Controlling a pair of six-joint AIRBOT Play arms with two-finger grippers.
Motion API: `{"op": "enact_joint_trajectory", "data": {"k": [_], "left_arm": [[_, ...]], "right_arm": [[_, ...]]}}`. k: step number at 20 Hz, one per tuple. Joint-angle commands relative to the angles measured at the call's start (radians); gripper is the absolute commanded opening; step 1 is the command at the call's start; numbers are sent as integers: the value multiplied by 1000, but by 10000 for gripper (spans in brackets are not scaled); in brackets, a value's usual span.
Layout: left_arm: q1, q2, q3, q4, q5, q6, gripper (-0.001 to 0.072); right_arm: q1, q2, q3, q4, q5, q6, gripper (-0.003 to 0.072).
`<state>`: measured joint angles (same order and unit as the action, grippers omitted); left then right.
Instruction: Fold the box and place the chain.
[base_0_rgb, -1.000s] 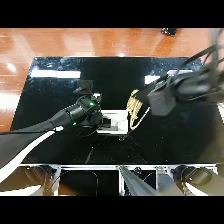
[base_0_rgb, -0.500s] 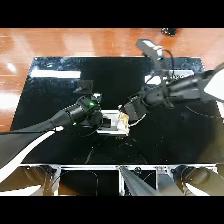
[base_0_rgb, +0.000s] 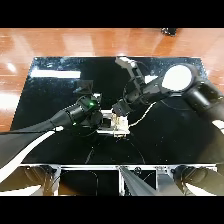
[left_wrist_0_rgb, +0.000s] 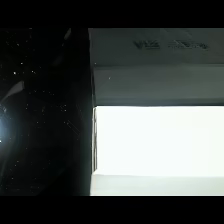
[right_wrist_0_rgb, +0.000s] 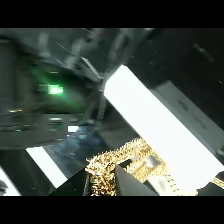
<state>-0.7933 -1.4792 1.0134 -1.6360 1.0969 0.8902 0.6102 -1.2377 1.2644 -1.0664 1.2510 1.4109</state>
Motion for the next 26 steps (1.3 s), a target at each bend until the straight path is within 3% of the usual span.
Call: {"op": "enact_joint_trajectory", "data": {"k": [1, 5, 6, 7, 8, 12, 14, 16, 18, 20, 23, 26], "left_arm": [[0, 0, 0, 0, 0, 0, 23], [0, 0, 0, 1, -2, 0, 23], [0, 0, 0, 1, -2, 0, 23], [0, 0, 0, 1, -2, 0, 22], [0, 0, 0, 1, -2, 0, 23], [0, 0, 0, 1, -1, 0, 23], [0, 0, 0, 1, -1, 0, 23], [0, 0, 0, 1, 1, 0, 23], [0, 0, 0, 0, 3, 0, 23], [0, 0, 0, 0, 2, 0, 23], [0, 0, 0, 0, -1, 0, 23], [0, 0, 0, 0, -1, 0, 23]], "right_arm": [[0, -39, -20, -79, 8, 10, 32], [0, -42, -91, -92, 1, 10, 34], [0, -44, -96, -91, -6, 11, 132], [0, -44, -96, -90, -6, 10, 556], [0, -42, -95, -90, -3, 10, 615], [-90, 52, -96, -90, 91, 22, 617], [-203, 145, -116, -145, 146, 27, 617], [-372, 239, -217, -245, 102, 61, 617], [-577, 261, -352, -301, -65, 130, 617], [-736, 202, -435, -295, -293, 187, 616], [-797, 11, -403, -172, -481, 198, 616], [-776, -192, -301, -51, -568, 202, 616]]}}
